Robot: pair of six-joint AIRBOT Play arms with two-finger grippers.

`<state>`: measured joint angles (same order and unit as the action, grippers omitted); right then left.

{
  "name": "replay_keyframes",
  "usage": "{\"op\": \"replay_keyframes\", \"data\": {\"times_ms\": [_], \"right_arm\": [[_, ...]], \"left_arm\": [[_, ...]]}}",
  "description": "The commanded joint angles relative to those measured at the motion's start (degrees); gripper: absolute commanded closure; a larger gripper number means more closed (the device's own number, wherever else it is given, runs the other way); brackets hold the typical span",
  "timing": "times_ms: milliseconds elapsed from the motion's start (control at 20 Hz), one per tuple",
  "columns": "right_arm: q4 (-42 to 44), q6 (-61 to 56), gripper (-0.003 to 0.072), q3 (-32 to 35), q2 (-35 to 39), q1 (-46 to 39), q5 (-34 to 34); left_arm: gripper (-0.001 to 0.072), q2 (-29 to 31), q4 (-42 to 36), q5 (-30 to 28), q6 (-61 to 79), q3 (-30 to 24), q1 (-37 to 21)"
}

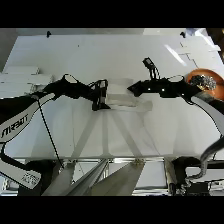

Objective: Fold the box and place the chain.

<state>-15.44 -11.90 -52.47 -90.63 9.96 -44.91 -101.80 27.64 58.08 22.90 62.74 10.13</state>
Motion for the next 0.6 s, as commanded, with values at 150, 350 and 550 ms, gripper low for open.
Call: {"op": "replay_keyframes", "data": {"times_ms": [150,350,550], "right_arm": [[0.5,0.5,0.0674,0.0,5.0,0.0,-9.1],[-7.4,2.0,0.0541,0.0,13.3,0.0,-16.2],[-27.2,1.9,0.0473,0.0,19.4,-0.9,-18.4]], "left_arm": [[0.0432,0.0,0.1,0.0,0.2,0.0,0.0],[0.0432,0.0,0.1,0.0,0.2,0.0,0.0],[0.0432,0.0,0.1,0.0,0.2,0.0,0.0]]}}
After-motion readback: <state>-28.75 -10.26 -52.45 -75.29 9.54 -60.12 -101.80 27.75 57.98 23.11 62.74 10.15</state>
